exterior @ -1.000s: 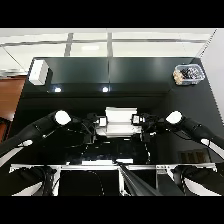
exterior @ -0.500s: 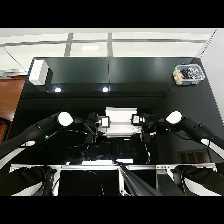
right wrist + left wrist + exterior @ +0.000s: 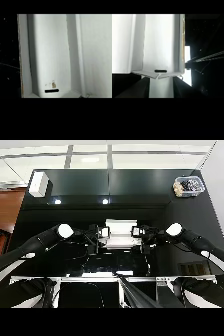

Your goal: Fold the box and place the chain.

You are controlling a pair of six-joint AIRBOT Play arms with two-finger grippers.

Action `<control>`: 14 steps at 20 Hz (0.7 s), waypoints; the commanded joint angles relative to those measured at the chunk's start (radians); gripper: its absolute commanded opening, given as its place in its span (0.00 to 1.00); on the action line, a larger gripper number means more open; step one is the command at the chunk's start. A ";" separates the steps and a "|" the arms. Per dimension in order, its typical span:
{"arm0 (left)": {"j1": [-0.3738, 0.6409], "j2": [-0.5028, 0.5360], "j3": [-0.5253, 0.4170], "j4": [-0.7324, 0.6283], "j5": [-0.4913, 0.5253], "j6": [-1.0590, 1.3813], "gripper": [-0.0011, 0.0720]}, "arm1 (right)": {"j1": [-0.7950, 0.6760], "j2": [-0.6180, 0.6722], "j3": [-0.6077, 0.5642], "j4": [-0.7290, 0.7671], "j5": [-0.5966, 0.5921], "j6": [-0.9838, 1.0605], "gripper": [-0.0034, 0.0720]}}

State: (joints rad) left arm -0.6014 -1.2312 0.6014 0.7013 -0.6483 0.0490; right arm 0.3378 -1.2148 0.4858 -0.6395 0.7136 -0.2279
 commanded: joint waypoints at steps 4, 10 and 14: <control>-0.056 -0.018 0.000 -0.019 0.050 0.007 0.38 | 0.001 0.000 0.000 0.000 0.000 0.000 0.36; -0.067 -0.062 0.014 -0.140 0.087 0.003 0.31 | 0.001 0.000 0.000 0.000 0.000 0.000 0.36; -0.067 -0.073 0.014 -0.193 0.086 0.002 0.18 | 0.001 0.000 0.000 0.000 0.000 0.000 0.36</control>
State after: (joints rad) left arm -0.6670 -1.2949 0.6136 0.5560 -0.5640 0.0532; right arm 0.3378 -1.2148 0.4854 -0.6399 0.7143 -0.2279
